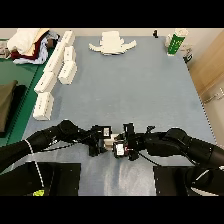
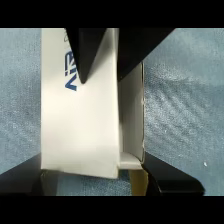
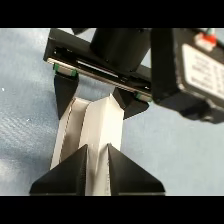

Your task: Fold the box.

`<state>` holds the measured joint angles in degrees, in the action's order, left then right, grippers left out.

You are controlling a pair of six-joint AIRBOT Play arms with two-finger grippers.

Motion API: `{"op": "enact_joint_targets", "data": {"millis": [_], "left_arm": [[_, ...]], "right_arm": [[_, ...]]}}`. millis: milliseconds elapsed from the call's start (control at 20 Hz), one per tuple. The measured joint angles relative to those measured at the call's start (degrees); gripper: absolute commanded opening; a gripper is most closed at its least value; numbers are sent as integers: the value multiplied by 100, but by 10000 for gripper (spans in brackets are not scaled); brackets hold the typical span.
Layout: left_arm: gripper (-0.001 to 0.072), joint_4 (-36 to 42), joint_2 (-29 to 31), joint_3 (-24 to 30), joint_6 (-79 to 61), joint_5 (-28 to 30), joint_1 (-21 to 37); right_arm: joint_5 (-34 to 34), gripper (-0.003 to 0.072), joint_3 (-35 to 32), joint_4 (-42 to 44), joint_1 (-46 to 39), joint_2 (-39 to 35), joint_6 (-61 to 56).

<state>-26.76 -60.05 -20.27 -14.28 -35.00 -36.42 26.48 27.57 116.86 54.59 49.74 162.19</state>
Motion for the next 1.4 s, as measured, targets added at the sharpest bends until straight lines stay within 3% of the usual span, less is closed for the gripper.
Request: {"op": "enact_joint_targets", "data": {"millis": [450, 550, 700, 750, 800, 850, 900, 1400], "left_arm": [[479, -2, 0, 0, -9, -7, -2], [480, -7, 0, 0, -11, -13, -2], [479, -9, 0, 0, -11, -17, -2], [479, -9, 0, 0, -9, -17, -2], [479, -7, 0, 0, -11, -17, -2], [479, -7, 0, 0, -9, -15, -2], [479, -7, 0, 0, -9, -13, -2], [479, -2, 0, 0, -7, -7, -2]], "right_arm": [[354, 168, -2, 122, 0, 17, -76], [431, 385, -2, 140, 0, 0, -81], [437, 379, -4, 186, -2, -225, -278], [428, 324, -7, 190, -9, -345, -472], [391, 223, -7, 203, -33, -463, -702], [345, 69, -20, 219, -50, -575, -992], [293, 8, -63, 225, -66, -649, -1266], [-1709, 3, -1147, 1349, 201, -822, -2459]]}}
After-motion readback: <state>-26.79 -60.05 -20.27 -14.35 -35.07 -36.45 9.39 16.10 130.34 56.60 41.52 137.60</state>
